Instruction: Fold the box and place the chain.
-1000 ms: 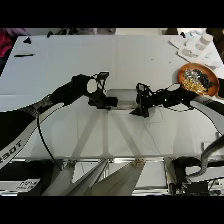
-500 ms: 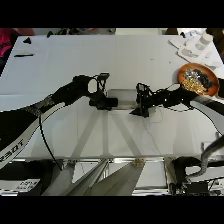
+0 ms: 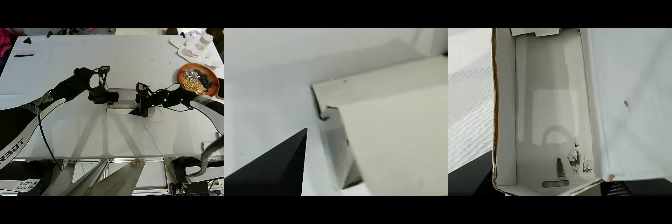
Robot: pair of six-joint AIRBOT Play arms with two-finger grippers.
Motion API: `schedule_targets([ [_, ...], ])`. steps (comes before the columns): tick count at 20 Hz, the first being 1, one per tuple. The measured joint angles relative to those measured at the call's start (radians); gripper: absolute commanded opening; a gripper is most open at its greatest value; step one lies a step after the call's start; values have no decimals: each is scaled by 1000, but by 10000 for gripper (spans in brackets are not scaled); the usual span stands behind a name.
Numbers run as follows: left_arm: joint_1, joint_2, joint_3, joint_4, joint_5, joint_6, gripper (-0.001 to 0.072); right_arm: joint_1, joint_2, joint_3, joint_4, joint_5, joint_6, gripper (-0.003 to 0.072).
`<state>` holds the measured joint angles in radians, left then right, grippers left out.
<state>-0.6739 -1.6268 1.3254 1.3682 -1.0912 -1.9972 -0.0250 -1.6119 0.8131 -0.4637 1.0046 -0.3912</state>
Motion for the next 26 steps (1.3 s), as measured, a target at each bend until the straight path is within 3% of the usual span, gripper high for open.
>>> schedule_targets([
  [5, -17, -67, 75, 65, -91, -60, 440, 0, 0, 0, -2, 2, -2, 502],
  [6, -23, -85, 92, 68, -110, -67, 423, 0, 0, 0, -3, 2, -2, 502],
  [7, -29, -104, 112, 72, -124, -75, 348, 0, 0, 0, -3, 2, -2, 502],
  [13, -52, -188, 182, 109, -203, -147, 339, 0, 0, 0, -3, 2, -3, 502],
  [14, -53, -194, 186, 115, -212, -156, 272, 0, 0, 0, -3, 2, -3, 502],
  [15, -55, -200, 189, 118, -216, -169, 160, 0, 0, 0, -3, 2, -3, 502],
  [19, -59, -212, 195, 124, -211, -208, 135, 0, 0, 0, -3, 2, -3, 502],
  [20, -60, -213, 195, 125, -203, -213, 49, 0, 0, 0, -3, 2, -3, 502],
  [21, -61, -214, 195, 124, -190, -218, 13, 0, 0, 0, -3, 1, -2, 502],
  [26, -63, -216, 196, 117, -173, -225, 17, 0, 0, 0, -4, 0, -3, 502],
])
